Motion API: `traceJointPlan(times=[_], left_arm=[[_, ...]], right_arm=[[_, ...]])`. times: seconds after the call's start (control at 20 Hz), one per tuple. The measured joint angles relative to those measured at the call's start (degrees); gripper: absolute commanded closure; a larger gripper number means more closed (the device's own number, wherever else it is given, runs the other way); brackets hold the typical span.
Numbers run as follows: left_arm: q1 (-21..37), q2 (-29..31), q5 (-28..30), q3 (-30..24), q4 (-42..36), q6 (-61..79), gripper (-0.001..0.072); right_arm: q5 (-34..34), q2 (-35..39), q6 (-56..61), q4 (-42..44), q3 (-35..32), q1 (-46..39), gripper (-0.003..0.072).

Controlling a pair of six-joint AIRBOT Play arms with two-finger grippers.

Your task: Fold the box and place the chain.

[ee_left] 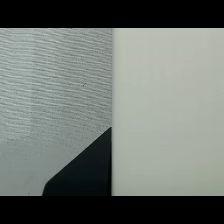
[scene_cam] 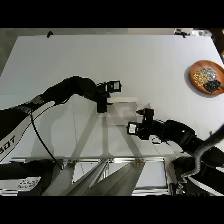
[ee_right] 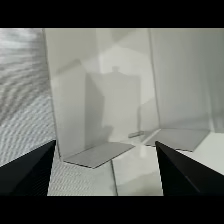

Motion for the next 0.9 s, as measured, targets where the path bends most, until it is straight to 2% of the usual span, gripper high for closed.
traceJointPlan(times=[0.5,0.7,0.8,0.9], left_arm=[[0.0,0.0,0.0,0.0,0.0,0.0,0.0694],[0.0,0.0,0.0,0.0,0.0,0.0,0.0694],[0.0,0.0,0.0,0.0,0.0,0.0,0.0694],[0.0,0.0,0.0,0.0,0.0,0.0,0.0694]], right_arm=[[-3.0,-0.1,2.0,1.7,0.8,-1.8,0.0013],[-2.2,-0.1,-13.2,15.4,1.9,-2.6,0.0045],[-0.2,-0.1,-19.6,22.4,2.1,-4.2,0.0085],[1.6,-0.1,-23.8,27.3,2.3,-6.4,0.0085]])
